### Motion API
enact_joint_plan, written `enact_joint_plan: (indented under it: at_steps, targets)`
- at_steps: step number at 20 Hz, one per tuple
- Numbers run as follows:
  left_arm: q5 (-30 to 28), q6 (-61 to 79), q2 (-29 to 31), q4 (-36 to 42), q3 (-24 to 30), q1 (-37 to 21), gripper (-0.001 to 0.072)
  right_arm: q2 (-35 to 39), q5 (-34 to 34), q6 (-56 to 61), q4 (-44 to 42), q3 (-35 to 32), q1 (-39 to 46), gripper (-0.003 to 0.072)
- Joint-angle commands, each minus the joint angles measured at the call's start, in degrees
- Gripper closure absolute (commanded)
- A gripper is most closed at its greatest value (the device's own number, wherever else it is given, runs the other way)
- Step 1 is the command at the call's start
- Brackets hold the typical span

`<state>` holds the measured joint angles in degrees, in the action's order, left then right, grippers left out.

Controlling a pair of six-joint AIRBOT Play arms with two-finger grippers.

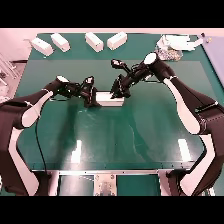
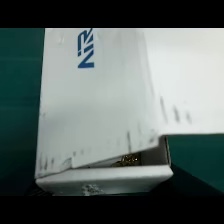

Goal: Fold the box and place the chain.

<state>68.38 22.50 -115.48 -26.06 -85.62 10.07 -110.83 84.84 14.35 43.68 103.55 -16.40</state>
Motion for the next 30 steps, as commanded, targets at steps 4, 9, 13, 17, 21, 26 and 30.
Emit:
enact_joint_plan:
  at_steps: [4,9,13,17,21,26,30]
  targets:
    - [0.0,0.0,0.0,0.0,0.0,0.0,0.0175,0.1,-2.8,0.7,-0.1,-1.3,1.2,0.0329]
    - [0.0,0.0,0.0,0.0,0.0,0.0,0.0176,0.2,-5.8,-0.1,-2.4,-2.8,2.1,0.0353]
    - [0.0,0.0,0.0,0.0,0.0,0.0,0.0176,1.0,-5.5,-1.1,-3.9,-3.8,1.7,0.0401]
    - [0.0,0.0,0.0,0.0,0.0,0.0,0.0176,6.6,-8.6,-2.9,-5.3,-10.6,2.1,0.0415]
    - [0.0,0.0,0.0,0.0,0.0,0.0,0.0175,7.6,-14.0,-7.8,-8.6,-14.9,2.1,0.0386]
    - [0.0,0.0,0.0,0.0,0.0,0.0,0.0175,7.6,-16.1,-9.0,-8.1,-15.4,2.1,0.0386]
    - [0.0,0.0,0.1,0.0,0.0,0.0,0.0175,7.6,-15.0,-8.8,-8.1,-16.4,2.1,0.0385]
